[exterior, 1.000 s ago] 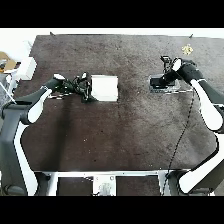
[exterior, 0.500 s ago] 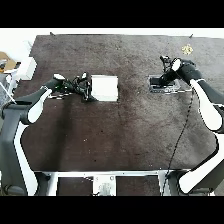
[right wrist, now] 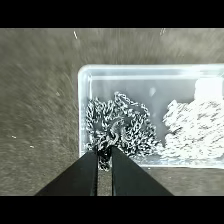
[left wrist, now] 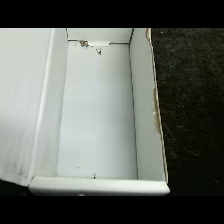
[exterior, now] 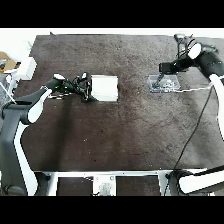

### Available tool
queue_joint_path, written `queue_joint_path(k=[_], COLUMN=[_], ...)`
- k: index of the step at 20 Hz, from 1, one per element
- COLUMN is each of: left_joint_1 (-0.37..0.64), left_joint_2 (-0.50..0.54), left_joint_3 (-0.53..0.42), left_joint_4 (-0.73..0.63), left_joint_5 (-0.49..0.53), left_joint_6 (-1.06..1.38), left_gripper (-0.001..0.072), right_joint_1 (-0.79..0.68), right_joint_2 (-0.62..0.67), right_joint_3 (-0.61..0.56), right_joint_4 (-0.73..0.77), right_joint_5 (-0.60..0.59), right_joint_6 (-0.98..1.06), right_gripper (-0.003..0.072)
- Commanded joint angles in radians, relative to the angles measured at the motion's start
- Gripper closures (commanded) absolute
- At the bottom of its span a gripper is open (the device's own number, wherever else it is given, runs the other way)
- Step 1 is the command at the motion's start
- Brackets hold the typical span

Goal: Fold the box and place the chain.

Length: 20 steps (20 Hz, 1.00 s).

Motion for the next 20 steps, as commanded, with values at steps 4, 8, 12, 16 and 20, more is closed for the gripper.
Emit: queue_joint_path(k=[4,8,12,16,20], left_joint_1=[0.000,0.000,0.000,0.000,0.000], left_joint_2=[0.000,0.000,0.000,0.000,0.000], left_joint_3=[0.000,0.000,0.000,0.000,0.000], left_joint_4=[0.000,0.000,0.000,0.000,0.000], left_joint_5=[0.000,0.000,0.000,0.000,0.000], left_joint_6=[0.000,0.000,0.000,0.000,0.000], left_gripper=[0.0438,0.0438,0.0438,0.0438,0.0438], right_joint_1=[0.007,0.016,0.040,0.040,0.040], right_joint_2=[0.137,0.094,0.032,-0.058,-0.103], right_joint_3=[-0.005,-0.089,-0.223,-0.274,-0.274], right_joint_4=[-0.011,-0.009,-0.009,-0.011,-0.005], right_joint_5=[-0.010,-0.045,-0.186,-0.254,-0.262], right_joint_6=[-0.016,-0.016,-0.015,-0.011,-0.008], right_gripper=[0.0688,0.0688,0.0687,0.0687,0.0685])
